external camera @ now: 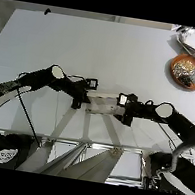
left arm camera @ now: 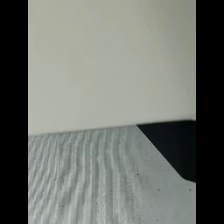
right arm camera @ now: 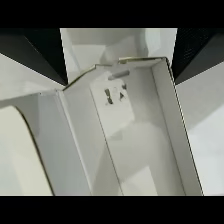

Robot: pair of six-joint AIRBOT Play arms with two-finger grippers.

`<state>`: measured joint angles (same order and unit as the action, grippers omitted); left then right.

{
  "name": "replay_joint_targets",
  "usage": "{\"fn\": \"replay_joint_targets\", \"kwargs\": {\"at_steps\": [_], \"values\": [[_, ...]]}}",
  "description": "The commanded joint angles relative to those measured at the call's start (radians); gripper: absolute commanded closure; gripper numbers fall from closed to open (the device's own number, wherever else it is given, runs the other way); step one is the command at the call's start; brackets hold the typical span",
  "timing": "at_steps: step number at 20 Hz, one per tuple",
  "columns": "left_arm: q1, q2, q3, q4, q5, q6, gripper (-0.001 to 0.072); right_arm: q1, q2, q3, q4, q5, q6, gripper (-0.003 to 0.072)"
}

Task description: Fold the box and place the chain.

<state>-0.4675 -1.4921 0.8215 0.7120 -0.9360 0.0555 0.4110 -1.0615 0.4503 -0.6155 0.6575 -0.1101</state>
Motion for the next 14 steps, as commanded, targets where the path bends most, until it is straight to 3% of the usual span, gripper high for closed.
{"fn": "replay_joint_targets", "kwargs": {"at_steps": [1, 9, 14], "values": [[0.0, 0.0, 0.0, 0.0, 0.0, 0.0, 0.0697, -0.016, -0.053, 0.024, 0.077, 0.016, -0.082, 0.0005], [0.0, 0.0, 0.0, 0.0, 0.0, 0.0, 0.0697, -0.045, -0.109, 0.043, 0.064, 0.038, -0.11, 0.0005], [0.0, 0.0, 0.0, 0.0, -0.001, 0.0, 0.0697, -0.045, -0.15, 0.043, 0.075, 0.127, -0.163, 0.0005]]}}
